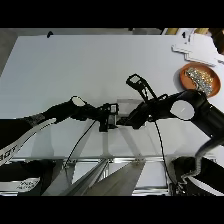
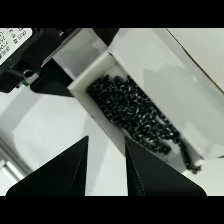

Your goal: Fold the box and place the chain.

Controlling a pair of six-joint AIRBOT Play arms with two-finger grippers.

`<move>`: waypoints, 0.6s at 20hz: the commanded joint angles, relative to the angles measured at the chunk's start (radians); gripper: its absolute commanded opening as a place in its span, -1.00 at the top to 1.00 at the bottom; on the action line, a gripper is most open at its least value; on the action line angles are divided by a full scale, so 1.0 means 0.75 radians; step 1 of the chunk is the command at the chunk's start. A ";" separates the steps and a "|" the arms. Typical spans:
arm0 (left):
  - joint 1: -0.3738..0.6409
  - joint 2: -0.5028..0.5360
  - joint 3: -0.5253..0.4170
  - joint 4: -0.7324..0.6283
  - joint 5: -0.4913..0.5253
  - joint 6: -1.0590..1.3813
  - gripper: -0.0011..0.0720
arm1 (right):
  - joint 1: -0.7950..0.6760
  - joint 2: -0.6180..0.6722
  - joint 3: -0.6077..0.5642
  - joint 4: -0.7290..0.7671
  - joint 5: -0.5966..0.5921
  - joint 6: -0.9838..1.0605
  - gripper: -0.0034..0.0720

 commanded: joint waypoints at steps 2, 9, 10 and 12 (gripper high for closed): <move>-0.001 0.000 0.000 0.000 0.000 0.000 0.51 | -0.156 0.011 0.119 -0.099 0.135 0.060 0.24; -0.001 0.000 0.000 0.001 0.000 0.001 0.51 | -0.616 -0.062 0.137 -0.202 0.118 0.060 0.33; -0.001 0.000 0.000 0.000 0.000 0.000 0.51 | -0.649 -0.105 0.137 -0.201 0.108 0.060 0.33; -0.001 0.000 0.000 0.000 0.000 0.000 0.51 | -0.669 -0.216 0.137 -0.219 0.089 0.060 0.33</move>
